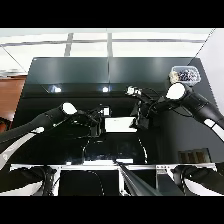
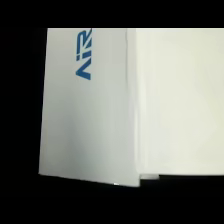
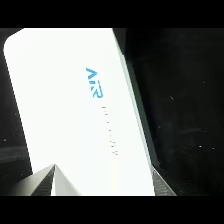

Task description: Fold the box and place the chain.

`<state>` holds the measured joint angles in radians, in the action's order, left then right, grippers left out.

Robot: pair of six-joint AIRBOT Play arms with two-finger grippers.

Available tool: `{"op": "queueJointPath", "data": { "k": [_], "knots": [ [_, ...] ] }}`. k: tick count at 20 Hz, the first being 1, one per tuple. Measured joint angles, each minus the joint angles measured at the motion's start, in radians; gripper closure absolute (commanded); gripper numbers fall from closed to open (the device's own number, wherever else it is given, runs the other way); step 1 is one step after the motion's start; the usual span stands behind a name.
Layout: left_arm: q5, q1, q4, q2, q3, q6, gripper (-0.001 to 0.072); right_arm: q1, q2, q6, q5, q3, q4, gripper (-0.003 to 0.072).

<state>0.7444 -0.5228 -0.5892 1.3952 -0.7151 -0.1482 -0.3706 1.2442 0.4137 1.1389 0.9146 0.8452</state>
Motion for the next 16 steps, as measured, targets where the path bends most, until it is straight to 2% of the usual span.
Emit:
{"op": "queueJointPath", "data": {
  "k": [2, 3, 6, 8, 12, 13, 14, 16],
  "knots": [
    [0.000, 0.000, 0.000, 0.000, 0.000, 0.000, 0.0314, -0.005, 0.000, -0.013, -0.003, -0.004, 0.000, 0.0118],
    [0.000, 0.000, 0.000, 0.000, 0.000, 0.000, 0.0314, -0.007, 0.000, -0.016, -0.003, -0.005, -0.001, 0.0153],
    [0.000, 0.000, 0.000, 0.000, 0.000, 0.001, 0.0314, -0.010, 0.000, -0.023, -0.003, -0.006, -0.001, 0.0155],
    [0.000, 0.000, 0.000, 0.000, 0.000, 0.001, 0.0314, -0.011, 0.000, -0.026, -0.003, -0.007, -0.001, 0.0331],
    [0.000, 0.000, 0.000, 0.000, 0.000, 0.001, 0.0314, -0.011, 0.000, -0.028, 0.002, -0.007, -0.002, 0.0332],
    [0.000, 0.000, 0.000, 0.000, 0.000, 0.001, 0.0314, -0.011, 0.000, -0.029, 0.003, -0.007, -0.002, 0.0481],
    [0.000, 0.000, 0.000, 0.000, 0.000, 0.000, 0.0314, -0.011, 0.000, -0.029, 0.004, -0.007, -0.002, 0.0519],
    [0.000, 0.000, 0.000, 0.000, 0.000, 0.000, 0.0314, -0.011, -0.001, -0.030, 0.004, -0.007, -0.003, 0.0519]
  ]
}}
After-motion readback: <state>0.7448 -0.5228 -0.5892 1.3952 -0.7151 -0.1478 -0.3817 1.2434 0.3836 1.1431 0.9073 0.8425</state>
